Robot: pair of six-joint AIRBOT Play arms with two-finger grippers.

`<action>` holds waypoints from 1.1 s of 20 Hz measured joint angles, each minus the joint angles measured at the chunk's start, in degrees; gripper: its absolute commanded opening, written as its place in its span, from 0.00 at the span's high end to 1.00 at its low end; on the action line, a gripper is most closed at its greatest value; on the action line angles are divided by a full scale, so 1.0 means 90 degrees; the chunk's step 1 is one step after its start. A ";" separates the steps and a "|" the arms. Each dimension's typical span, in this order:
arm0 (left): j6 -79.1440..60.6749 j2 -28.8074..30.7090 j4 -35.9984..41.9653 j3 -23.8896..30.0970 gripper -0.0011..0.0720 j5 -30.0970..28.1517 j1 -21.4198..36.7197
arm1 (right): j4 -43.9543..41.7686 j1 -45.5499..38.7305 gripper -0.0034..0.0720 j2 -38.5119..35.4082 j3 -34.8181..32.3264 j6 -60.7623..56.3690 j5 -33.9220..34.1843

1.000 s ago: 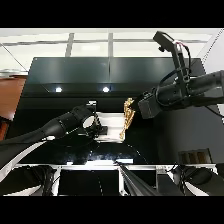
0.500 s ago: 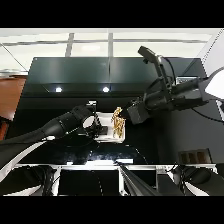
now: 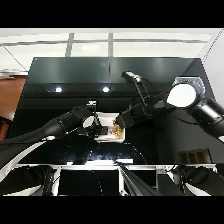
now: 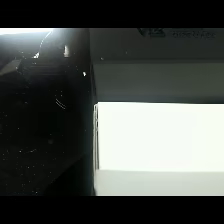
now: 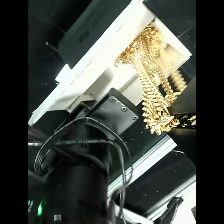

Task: Fold the box and place the chain.

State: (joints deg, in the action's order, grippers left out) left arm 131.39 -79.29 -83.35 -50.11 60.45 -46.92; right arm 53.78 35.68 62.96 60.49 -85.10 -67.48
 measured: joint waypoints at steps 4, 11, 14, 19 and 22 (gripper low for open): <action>0.0002 0.0000 0.0005 0.0000 0.94 -0.0005 0.0000 | -0.0015 0.0063 0.93 0.0158 -0.0066 -0.0017 0.0180; 0.0000 0.0002 0.0012 0.0000 0.94 -0.0056 0.0000 | -0.0036 0.0051 0.24 0.0216 -0.0080 -0.0015 0.0243; 0.0002 0.0002 0.0015 0.0000 0.94 -0.0075 0.0000 | -0.0017 -0.0163 0.24 0.0163 -0.0073 -0.0017 0.0124; 0.0044 0.0002 0.0017 0.0000 0.95 -0.0083 0.0000 | 0.0253 -0.1353 0.24 -0.0510 -0.0066 0.0078 -0.0391; 0.0092 0.0002 0.0015 -0.0002 0.94 -0.0085 0.0000 | 0.0663 -0.2144 0.24 -0.0916 -0.0066 0.0097 -0.0612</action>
